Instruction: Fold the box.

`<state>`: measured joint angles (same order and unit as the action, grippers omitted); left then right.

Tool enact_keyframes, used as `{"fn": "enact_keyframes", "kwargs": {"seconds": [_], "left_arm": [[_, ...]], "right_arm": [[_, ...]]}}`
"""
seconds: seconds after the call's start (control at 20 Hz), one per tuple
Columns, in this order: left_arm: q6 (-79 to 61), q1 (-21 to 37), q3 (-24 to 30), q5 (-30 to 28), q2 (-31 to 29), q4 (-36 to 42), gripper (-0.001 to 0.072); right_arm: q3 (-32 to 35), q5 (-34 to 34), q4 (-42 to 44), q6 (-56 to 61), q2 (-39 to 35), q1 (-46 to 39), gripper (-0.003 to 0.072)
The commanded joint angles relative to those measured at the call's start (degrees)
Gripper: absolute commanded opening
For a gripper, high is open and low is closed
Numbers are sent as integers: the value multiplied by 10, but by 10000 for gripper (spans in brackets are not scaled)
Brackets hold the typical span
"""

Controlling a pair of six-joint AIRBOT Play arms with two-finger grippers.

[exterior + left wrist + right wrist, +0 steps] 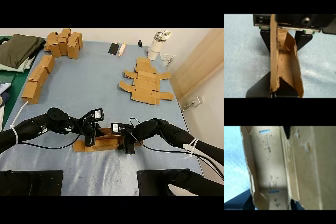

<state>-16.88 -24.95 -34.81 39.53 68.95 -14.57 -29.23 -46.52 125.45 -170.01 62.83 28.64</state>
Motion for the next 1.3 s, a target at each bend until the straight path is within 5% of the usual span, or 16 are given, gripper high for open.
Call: {"fn": "enact_keyframes", "kwargs": {"seconds": [0.0,1.25], "left_arm": [[0,0,0,-1,0,0,13],[16,0,0,-1,0,21,13]], "right_arm": [[0,-1,-2,0,0,0,500],[0,-9,-1,0,1,0,503]]}}
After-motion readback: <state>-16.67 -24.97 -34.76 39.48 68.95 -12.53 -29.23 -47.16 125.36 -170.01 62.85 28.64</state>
